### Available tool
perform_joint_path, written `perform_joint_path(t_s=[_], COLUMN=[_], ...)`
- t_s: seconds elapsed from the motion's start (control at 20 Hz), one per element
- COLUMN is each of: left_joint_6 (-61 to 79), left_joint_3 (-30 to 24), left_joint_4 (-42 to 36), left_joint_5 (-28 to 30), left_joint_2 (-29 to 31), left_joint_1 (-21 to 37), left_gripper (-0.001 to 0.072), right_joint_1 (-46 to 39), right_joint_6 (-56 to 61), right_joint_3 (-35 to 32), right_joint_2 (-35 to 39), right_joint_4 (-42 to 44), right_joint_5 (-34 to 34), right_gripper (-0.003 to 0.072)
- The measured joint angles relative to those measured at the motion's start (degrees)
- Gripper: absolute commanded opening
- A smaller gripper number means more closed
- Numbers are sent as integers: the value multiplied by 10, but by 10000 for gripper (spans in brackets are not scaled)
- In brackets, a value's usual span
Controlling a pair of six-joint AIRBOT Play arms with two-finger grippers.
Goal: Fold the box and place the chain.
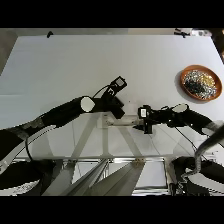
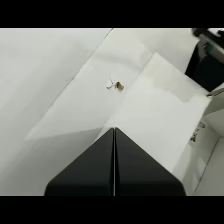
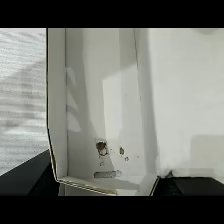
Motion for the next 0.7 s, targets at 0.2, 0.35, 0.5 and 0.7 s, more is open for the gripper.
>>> perform_joint_path(t_s=[0.2, 0.35, 0.5, 0.7], left_joint_6=[-21, -28, -29, -30], left_joint_3=[0, 0, 0, 0], left_joint_4=[-3, -1, 1, 10], left_joint_5=[9, 11, 2, -26], left_joint_2=[-30, -38, -35, 3], left_joint_1=[0, 0, 0, 0], left_gripper=[5, 7, 8, 10], right_joint_1=[0, 0, 0, 0], right_joint_6=[2, 1, 0, -2], right_joint_3=[0, 0, 0, 0], right_joint_2=[0, 0, 0, 0], right_joint_4=[1, 1, 0, -2], right_joint_5=[-1, -1, 0, 2], right_gripper=[463, 463, 463, 463])
